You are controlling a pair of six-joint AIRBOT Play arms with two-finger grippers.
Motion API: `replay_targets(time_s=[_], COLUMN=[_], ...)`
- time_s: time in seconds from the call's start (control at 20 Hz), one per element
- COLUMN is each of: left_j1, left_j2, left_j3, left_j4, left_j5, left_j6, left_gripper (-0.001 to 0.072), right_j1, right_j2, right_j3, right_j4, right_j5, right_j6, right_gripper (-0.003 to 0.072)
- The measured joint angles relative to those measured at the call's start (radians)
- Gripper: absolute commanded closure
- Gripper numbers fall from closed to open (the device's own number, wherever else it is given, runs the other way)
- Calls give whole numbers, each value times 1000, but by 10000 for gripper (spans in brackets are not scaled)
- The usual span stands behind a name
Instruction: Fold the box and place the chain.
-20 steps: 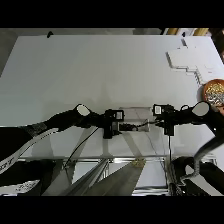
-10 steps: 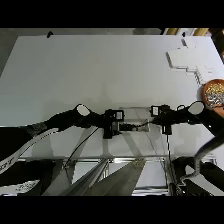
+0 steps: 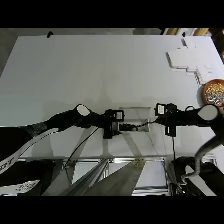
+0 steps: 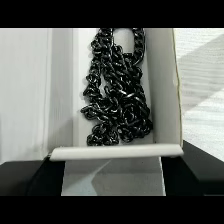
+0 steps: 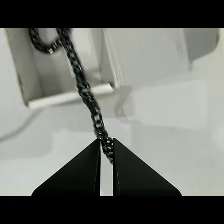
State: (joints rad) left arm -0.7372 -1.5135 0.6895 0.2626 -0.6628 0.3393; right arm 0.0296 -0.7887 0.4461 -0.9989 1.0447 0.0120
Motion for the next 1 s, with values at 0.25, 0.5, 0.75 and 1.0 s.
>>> replay_targets(time_s=[0.25,0.5,0.75,1.0], left_j1=[0,0,0,0], left_j2=[0,0,0,0], left_j3=[0,0,0,0], left_j4=[0,0,0,0], left_j5=[0,0,0,0], left_j6=[0,0,0,0], left_gripper=[456,456,456,456], right_j1=[32,167,329,406], right_j2=[153,163,75,-60], right_j3=[0,-16,-45,-48], right_j4=[227,371,456,475], right_j5=[73,37,-126,-267], right_j6=[95,148,180,264], right_gripper=[670,670,669,447])
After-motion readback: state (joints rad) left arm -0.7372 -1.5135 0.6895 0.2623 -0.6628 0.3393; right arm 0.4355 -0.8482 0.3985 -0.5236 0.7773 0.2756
